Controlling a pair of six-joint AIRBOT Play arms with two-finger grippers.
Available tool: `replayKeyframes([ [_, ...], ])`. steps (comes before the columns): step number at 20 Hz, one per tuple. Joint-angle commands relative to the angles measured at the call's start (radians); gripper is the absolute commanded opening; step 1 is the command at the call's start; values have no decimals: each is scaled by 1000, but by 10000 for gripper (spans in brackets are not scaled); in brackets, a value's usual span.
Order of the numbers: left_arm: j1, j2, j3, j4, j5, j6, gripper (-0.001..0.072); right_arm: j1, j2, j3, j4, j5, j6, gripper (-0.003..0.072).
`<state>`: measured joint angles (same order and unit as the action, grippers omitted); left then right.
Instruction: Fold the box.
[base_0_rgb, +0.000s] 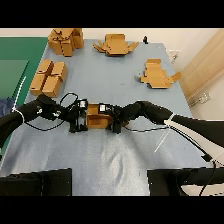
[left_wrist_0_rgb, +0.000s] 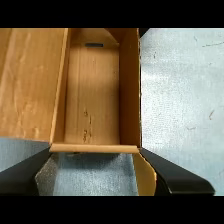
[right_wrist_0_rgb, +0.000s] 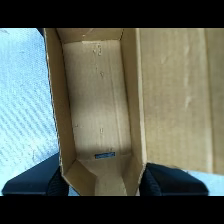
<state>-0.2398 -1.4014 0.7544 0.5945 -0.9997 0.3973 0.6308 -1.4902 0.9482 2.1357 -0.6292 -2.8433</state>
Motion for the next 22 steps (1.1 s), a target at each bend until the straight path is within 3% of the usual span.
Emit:
replayKeyframes([
  [1, -9, -6, 2, 19, 9, 5, 688, 0, 0, 0, 0, 0, 0, 363],
  [9, -66, -26, 8, 20, 64, -5, 684, 0, 0, 0, 0, 0, 0, 363],
  [10, -66, -26, 8, 19, 70, -5, 576, 0, 0, 0, 0, 0, 0, 363],
  [11, -66, -26, 8, 20, 70, -5, 412, 0, 0, 0, 0, 0, 0, 363],
  [13, -66, -26, 8, 20, 69, -5, 216, 0, 0, 0, 0, 0, 0, 363],
  [14, -66, -26, 8, 20, 69, -5, 167, 0, 0, 0, 0, 0, 0, 364],
  [15, -66, -26, 8, 20, 69, -5, 167, 0, 0, 0, 0, 0, 0, 364],
  [16, -66, -26, 8, 20, 69, -5, 167, 0, 0, 0, 0, 0, 0, 383],
  [18, -66, -26, 8, 20, 69, -5, 167, -3, 3, 0, 0, 0, 1, 661],
  [19, -66, -26, 8, 21, 69, -5, 167, -3, 9, 0, 0, -2, 1, 700],
  [22, -66, -26, 8, 34, 68, -5, 168, -5, 42, 0, -9, -9, 1, 707],
])
